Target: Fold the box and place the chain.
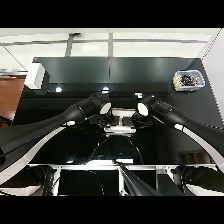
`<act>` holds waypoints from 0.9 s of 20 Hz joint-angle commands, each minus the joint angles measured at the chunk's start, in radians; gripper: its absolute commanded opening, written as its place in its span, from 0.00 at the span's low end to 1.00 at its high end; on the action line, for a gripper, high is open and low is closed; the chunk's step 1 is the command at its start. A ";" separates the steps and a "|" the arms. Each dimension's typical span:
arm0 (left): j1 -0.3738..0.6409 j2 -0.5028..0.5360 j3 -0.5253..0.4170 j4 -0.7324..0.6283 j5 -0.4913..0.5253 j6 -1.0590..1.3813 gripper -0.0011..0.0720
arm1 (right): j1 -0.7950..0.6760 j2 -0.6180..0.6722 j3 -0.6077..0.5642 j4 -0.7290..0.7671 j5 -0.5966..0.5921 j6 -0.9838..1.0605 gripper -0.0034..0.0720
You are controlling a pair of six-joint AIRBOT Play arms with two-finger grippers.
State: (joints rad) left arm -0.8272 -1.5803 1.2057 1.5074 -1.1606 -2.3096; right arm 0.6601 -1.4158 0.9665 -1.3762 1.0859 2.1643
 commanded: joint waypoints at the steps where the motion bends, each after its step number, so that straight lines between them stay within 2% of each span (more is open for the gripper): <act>1: 0.001 0.000 0.000 0.003 0.000 0.002 0.05 | 0.000 0.000 0.012 0.000 0.005 -0.010 0.15; 2: 0.001 0.000 0.000 0.003 0.000 0.002 0.05 | -0.002 0.000 0.019 -0.007 0.005 -0.009 0.31; 3: 0.001 0.000 0.000 0.003 0.000 0.002 0.05 | -0.002 0.000 0.027 -0.013 0.006 -0.009 0.30; 4: 0.001 0.000 0.000 0.003 0.000 0.002 0.05 | -0.002 0.000 0.035 -0.013 0.005 -0.013 0.10; 5: 0.001 0.000 0.000 0.003 0.000 0.002 0.05 | -0.002 0.000 0.041 -0.016 0.002 -0.018 0.07; 8: 0.001 0.000 0.000 0.003 0.000 0.002 0.05 | -0.002 0.000 0.043 -0.014 -0.010 -0.018 0.07; 9: 0.001 0.000 0.000 0.003 0.000 0.002 0.05 | -0.002 0.001 0.043 -0.015 -0.008 -0.022 0.29; 10: 0.001 0.000 0.000 0.003 -0.001 0.002 0.05 | -0.002 0.004 0.043 -0.015 -0.005 -0.034 0.45; 13: 0.001 0.000 0.000 0.003 -0.002 0.002 0.05 | -0.002 0.053 0.043 -0.035 0.000 -0.119 0.45; 15: 0.001 0.000 0.000 0.004 -0.002 0.002 0.05 | -0.006 0.143 0.043 -0.101 0.027 -0.153 0.45; 17: 0.000 0.000 0.000 0.003 -0.002 0.002 0.05 | -0.018 0.264 0.043 -0.251 0.053 -0.167 0.45; 18: 0.001 0.000 0.000 0.003 -0.002 0.002 0.05 | -0.031 0.318 0.043 -0.374 0.054 -0.162 0.45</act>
State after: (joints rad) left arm -0.8261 -1.5806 1.2060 1.5108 -1.1625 -2.3070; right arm 0.6464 -1.2259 1.0084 -1.5234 1.1156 2.0315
